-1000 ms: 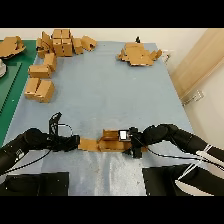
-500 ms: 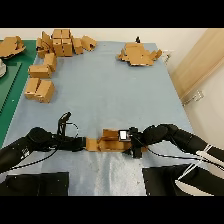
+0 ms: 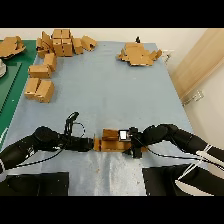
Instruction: Fold the box.
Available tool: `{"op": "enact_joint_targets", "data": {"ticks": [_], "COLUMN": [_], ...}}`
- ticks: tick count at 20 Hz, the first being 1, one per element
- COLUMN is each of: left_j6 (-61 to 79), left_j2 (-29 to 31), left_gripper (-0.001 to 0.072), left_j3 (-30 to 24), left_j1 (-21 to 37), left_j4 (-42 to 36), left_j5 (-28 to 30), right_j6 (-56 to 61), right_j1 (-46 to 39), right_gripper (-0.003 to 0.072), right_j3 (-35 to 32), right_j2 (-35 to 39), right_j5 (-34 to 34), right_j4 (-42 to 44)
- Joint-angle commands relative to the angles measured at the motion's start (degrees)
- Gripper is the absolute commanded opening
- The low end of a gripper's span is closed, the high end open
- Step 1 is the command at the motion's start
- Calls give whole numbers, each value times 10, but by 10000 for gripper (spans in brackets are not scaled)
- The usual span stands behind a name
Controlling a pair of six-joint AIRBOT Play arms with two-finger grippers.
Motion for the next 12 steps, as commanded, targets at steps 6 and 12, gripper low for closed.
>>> {"op": "enact_joint_targets", "data": {"ticks": [6,12], "left_j6": [-24,-200], "left_j2": [-1,-1], "left_gripper": [8,7], "left_j3": [32,53], "left_j1": [-30,-76], "left_j4": [2,143], "left_j5": [8,54], "right_j6": [0,0], "right_j1": [0,0], "right_gripper": [495,495], "right_j3": [0,0], "right_j2": [0,0], "right_j5": [0,0], "right_j4": [0,0]}}
